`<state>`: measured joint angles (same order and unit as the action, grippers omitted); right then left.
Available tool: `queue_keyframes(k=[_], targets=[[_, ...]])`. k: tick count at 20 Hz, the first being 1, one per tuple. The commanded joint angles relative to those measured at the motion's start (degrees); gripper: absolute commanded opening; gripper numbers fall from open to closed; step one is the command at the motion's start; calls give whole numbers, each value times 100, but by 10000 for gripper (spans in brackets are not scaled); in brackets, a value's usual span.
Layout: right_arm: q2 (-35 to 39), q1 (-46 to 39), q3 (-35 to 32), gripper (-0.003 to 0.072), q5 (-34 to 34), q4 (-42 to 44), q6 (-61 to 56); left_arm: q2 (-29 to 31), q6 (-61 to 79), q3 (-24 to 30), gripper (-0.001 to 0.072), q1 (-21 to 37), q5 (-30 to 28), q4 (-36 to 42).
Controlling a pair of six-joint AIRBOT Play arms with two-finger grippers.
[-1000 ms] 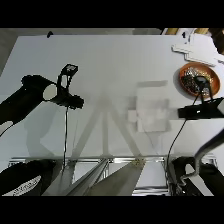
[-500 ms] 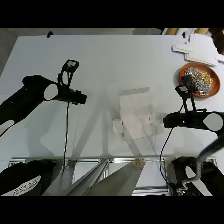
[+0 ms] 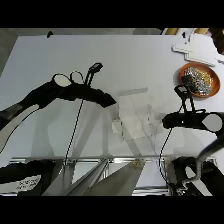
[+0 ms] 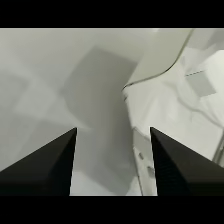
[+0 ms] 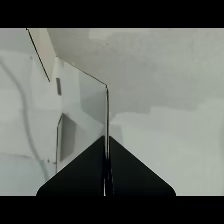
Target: Fold the box and place the chain.
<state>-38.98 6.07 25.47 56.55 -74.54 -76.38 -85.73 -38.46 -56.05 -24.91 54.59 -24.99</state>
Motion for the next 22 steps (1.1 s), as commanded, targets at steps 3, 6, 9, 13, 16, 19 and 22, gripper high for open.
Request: queue_keyframes(k=[3,6,9,13,16,19,22], targets=[[4,7,-4,18,28,7,-2,-855,1010,-398,575,-52,627,916],[4,7,-4,18,39,13,-2,-1021,1174,-439,573,-260,656,885],[4,7,-4,18,44,28,-2,-1202,1145,-444,573,-450,649,719],[4,7,-4,18,48,46,-2,-1346,1161,-446,551,-555,605,728],[4,7,-4,18,48,44,-2,-1342,1163,-448,407,-483,684,669],[4,7,-4,18,57,44,-2,-1340,1167,-448,167,-387,693,494],[4,7,-4,18,94,44,-2,-1335,1626,-450,13,-323,732,472]])
